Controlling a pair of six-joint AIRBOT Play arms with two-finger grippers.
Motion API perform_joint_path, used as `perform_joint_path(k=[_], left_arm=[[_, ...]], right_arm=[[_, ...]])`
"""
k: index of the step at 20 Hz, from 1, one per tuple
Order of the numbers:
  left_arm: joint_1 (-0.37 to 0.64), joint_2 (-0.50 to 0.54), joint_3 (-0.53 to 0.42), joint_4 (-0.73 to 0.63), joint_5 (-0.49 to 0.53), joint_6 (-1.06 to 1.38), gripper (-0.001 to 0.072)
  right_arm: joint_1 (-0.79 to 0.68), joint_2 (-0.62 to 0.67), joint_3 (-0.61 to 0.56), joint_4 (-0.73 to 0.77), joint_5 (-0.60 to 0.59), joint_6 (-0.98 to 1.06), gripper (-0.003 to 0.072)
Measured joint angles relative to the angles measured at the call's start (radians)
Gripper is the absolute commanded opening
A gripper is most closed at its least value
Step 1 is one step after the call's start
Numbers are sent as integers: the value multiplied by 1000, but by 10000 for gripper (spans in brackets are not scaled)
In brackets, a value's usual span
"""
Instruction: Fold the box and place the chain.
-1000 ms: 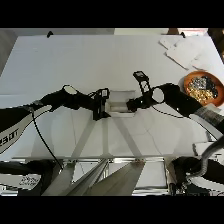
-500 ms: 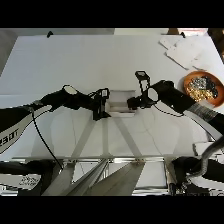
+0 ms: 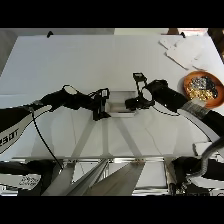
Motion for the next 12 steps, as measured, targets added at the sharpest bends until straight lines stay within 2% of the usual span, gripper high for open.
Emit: perform_joint_path(k=[7, 8, 11, 12], left_arm=[[0, 0, 0, 0, 0, 0, 338], [0, 0, 0, 0, 0, 0, 338], [0, 0, 0, 0, 0, 0, 338], [0, 0, 0, -4, 0, -7, 338]], right_arm=[[16, -53, 30, 4, 9, 53, 325], [19, -59, 31, 4, 6, 58, 272], [31, -70, 32, -2, -3, 72, 15], [33, -72, 34, 1, -8, 86, 14]])
